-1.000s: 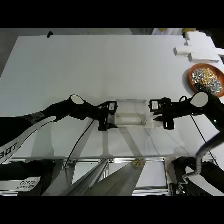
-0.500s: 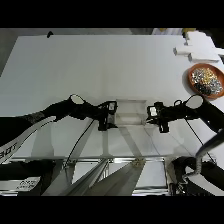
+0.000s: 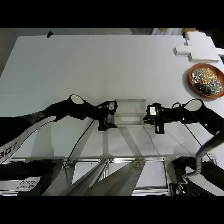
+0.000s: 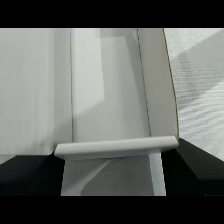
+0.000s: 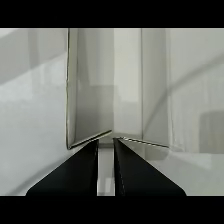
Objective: Fold the box and place the chain.
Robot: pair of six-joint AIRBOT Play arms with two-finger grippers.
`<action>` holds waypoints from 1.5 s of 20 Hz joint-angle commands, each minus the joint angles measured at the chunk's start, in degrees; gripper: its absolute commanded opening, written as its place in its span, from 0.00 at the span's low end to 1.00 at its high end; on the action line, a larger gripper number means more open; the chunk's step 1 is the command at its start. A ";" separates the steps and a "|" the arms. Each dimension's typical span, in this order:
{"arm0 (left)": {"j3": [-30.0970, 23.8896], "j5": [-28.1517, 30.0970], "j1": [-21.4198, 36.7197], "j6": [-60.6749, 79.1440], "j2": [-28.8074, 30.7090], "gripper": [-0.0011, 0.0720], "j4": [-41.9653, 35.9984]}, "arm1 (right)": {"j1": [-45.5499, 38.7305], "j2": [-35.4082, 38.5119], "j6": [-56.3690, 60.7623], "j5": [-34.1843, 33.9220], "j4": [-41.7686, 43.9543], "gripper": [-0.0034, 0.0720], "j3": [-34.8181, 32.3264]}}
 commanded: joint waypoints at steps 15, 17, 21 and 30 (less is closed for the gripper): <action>0.02 0.00 0.00 0.09 0.00 0.06 0.07 | -0.70 1.07 7.26 -2.10 5.77 0.49 -0.68; 0.02 0.00 0.00 0.09 0.00 0.06 0.07 | -2.14 5.40 18.49 -0.72 0.59 0.06 -0.68; 0.02 0.02 0.00 0.09 0.00 0.06 0.07 | -3.78 11.54 46.64 -0.61 -6.47 0.07 -0.68; 0.02 0.02 0.00 0.09 0.00 0.06 0.07 | -19.39 12.28 96.28 -4.02 -21.79 0.07 -0.68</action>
